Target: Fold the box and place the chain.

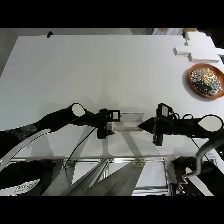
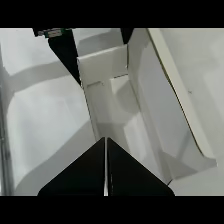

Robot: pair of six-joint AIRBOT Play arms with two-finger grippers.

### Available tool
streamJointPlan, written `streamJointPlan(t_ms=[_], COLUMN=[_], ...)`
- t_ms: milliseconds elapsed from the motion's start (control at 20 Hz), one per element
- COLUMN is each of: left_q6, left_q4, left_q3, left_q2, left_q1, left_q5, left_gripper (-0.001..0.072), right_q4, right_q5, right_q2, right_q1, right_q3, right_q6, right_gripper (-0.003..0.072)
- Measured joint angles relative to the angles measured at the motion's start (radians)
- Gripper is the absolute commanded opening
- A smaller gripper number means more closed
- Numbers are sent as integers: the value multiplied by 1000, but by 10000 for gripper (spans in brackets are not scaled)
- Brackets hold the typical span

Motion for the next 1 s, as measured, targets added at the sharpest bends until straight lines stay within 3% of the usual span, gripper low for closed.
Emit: streamJointPlan(t_ms=[300,500,800,1000], left_q6=[0,-2,-2,1], left_q4=[0,-1,-2,0], left_q3=[0,0,0,0], left_q2=[0,0,0,0], left_q1=[0,0,0,0], left_q5=[0,0,1,0], left_gripper=[180,180,180,180], right_q4=[232,302,327,240], right_q5=[-388,-540,-581,-528], right_q2=[-101,-209,-331,-283], right_q1=[90,102,106,106], right_q3=[0,0,1,1], right_q6=[0,21,51,112], right_gripper=[19,19,19,19])
